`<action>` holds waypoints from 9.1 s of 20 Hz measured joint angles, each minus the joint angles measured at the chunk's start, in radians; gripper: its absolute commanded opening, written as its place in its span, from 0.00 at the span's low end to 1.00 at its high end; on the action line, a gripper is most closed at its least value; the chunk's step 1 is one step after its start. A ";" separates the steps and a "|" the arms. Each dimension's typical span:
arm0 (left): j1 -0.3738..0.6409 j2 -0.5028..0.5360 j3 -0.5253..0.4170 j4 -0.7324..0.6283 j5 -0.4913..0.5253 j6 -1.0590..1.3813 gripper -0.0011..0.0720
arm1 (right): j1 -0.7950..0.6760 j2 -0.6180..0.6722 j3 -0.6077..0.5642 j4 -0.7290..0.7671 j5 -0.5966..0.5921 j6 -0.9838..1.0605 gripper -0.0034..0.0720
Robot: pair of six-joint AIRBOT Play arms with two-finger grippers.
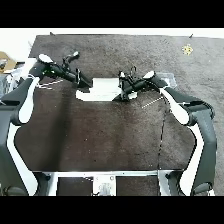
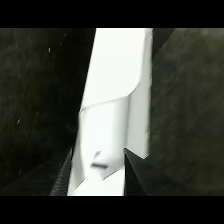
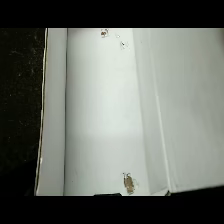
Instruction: Fold the box and place the chain.
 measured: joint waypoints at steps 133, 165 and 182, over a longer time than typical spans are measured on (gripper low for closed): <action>0.096 0.364 -0.345 0.359 0.297 -0.914 0.03 | 0.000 0.000 0.000 0.000 0.000 0.000 0.61; 0.047 0.142 -0.526 -0.134 0.273 -0.789 0.55 | 0.000 0.000 0.000 0.000 0.000 0.000 0.61; -0.129 0.143 -0.267 0.272 0.272 -1.138 0.26 | 0.000 0.000 0.000 0.000 0.000 0.000 0.61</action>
